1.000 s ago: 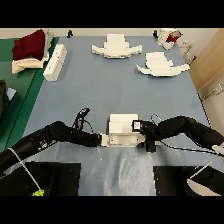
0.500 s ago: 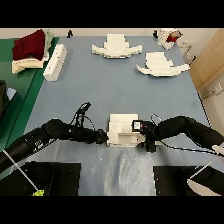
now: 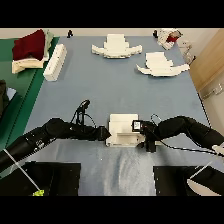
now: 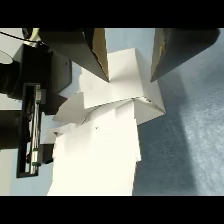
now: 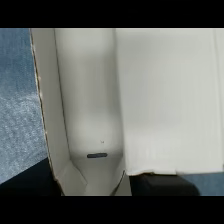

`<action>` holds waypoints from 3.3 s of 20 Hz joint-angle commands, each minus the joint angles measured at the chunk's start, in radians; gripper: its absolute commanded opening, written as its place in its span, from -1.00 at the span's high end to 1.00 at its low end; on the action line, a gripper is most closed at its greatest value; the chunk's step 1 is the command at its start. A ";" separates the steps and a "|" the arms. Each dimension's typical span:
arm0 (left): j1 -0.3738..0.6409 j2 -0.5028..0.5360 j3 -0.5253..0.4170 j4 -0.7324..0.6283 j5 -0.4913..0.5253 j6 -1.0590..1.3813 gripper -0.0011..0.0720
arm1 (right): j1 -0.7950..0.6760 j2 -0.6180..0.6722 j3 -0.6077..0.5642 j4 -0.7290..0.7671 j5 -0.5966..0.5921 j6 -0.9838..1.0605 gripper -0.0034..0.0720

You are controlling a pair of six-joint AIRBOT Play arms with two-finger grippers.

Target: Fold the box.

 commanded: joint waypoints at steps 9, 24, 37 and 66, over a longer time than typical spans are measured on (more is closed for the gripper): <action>-0.249 -0.199 0.244 0.546 -0.088 -0.660 -0.14 | 0.001 0.000 0.000 0.000 0.000 0.000 -0.40; -0.411 -0.406 0.540 0.856 -0.407 -0.994 -0.14 | 0.001 0.000 0.000 0.000 0.000 0.000 -0.40; -0.409 -0.404 0.596 0.826 -0.480 -0.902 -0.23 | 0.001 0.000 0.000 0.000 0.000 0.000 -0.40; 0.123 -0.031 0.207 0.606 -0.514 -0.522 0.94 | 0.001 0.000 0.000 0.000 0.000 0.000 -0.40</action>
